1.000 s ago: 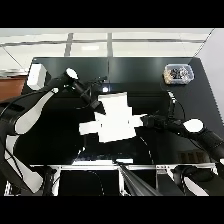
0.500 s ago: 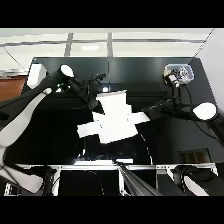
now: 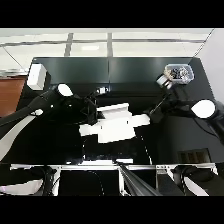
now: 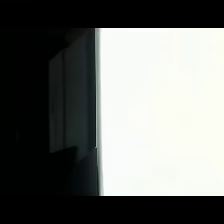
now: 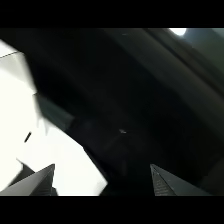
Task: Fold the box and place the chain.
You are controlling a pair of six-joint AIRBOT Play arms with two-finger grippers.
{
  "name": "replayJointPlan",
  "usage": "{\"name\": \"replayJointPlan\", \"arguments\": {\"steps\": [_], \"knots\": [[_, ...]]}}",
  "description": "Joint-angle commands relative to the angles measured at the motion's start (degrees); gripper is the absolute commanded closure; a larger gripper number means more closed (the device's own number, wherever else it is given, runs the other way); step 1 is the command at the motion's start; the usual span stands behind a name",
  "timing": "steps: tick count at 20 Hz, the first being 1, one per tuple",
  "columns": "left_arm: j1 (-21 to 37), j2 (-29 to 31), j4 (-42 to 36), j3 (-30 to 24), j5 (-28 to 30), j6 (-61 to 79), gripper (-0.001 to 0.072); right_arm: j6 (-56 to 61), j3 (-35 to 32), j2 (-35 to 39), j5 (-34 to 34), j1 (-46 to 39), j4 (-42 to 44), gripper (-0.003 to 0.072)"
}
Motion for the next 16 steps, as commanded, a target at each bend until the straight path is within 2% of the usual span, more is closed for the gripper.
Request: {"name": "replayJointPlan", "arguments": {"steps": [1, 5, 8, 10, 16], "knots": [[-0.59, -0.72, 0.96, -0.96, 2.64, 7.52, 0.0683, -18.95, -2.67, -2.12, 0.07, 5.2, 0.22, 0.0002], [-0.59, -0.79, 1.01, -0.96, 2.64, 10.36, 0.0683, -25.57, -4.17, -6.27, 1.53, 6.45, 2.08, 0.0002], [-0.59, -0.76, 0.98, -0.94, 2.38, 10.95, 0.0683, -33.86, -4.17, -7.37, 7.04, 6.49, 2.08, 0.0002], [-0.59, -0.76, 0.98, -0.94, 2.45, 10.95, 0.0683, -34.91, -4.22, -7.45, 8.9, 7.82, 4.52, 0.0003], [-0.57, -0.76, 0.98, -0.94, 2.45, 10.95, 0.0683, -35.19, -6.93, -10.45, 0.39, 14.86, 10.84, 0.0003]]}}
